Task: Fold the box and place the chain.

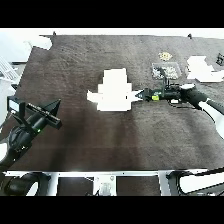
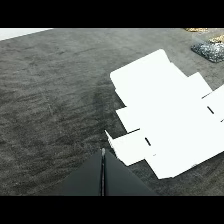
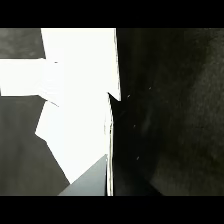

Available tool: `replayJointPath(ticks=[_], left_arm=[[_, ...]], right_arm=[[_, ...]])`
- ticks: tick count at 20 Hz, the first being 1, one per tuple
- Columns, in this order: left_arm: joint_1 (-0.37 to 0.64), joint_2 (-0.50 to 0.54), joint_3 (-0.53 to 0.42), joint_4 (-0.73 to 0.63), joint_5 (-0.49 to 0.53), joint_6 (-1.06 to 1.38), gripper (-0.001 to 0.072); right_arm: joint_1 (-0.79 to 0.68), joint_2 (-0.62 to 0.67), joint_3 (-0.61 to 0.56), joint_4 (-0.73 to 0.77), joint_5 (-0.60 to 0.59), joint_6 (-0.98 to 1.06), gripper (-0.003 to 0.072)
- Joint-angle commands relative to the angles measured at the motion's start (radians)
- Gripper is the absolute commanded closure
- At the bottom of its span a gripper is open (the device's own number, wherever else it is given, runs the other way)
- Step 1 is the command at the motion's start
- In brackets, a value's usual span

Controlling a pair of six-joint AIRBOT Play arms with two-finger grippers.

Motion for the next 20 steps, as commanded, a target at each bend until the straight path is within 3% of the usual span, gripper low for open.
replayJointPath(ticks=[1, 8, 20], left_arm=[[0.0, 0.001, 0.0, 0.0, 0.007, 0.0, 0.0688], [0.0, 0.001, 0.0, 0.0, 0.006, 0.0, 0.0688], [0.0, 0.001, 0.0, 0.0, 0.006, 0.0, 0.0688]], right_arm=[[0.039, -0.009, -0.005, 0.002, -0.082, 0.009, 0.068], [0.046, -0.079, 0.095, -0.034, -0.089, -0.008, 0.068], [0.057, -0.094, 0.1, -0.07, -0.09, -0.019, 0.0679]])
